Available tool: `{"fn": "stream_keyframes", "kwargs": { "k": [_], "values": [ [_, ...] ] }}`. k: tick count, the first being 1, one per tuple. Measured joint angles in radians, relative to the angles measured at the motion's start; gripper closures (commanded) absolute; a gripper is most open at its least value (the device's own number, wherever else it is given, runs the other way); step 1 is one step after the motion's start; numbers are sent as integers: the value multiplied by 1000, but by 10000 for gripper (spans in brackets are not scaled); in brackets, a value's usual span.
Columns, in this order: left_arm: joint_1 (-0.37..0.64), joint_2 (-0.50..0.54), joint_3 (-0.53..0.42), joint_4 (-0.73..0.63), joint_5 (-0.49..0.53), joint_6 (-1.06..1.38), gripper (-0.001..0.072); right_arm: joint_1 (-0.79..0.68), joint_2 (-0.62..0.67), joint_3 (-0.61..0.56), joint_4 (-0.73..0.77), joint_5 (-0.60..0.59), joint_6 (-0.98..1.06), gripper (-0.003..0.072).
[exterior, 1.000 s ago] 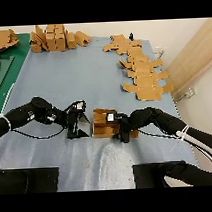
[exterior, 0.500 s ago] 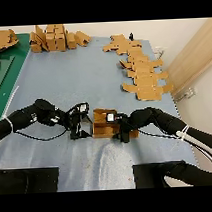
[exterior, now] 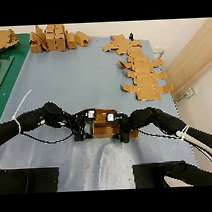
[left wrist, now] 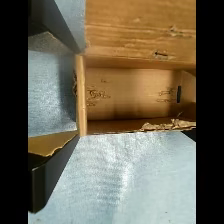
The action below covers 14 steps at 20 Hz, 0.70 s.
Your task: Fold the box.
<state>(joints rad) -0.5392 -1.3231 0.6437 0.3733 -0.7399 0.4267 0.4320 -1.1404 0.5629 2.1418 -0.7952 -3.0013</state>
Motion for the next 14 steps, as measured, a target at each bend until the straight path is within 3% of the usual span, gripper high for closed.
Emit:
{"fn": "stream_keyframes", "kwargs": {
  "k": [14],
  "values": [
    [-52,-13,5,-10,57,0,18,0,0,0,0,0,0,232]
  ]
}}
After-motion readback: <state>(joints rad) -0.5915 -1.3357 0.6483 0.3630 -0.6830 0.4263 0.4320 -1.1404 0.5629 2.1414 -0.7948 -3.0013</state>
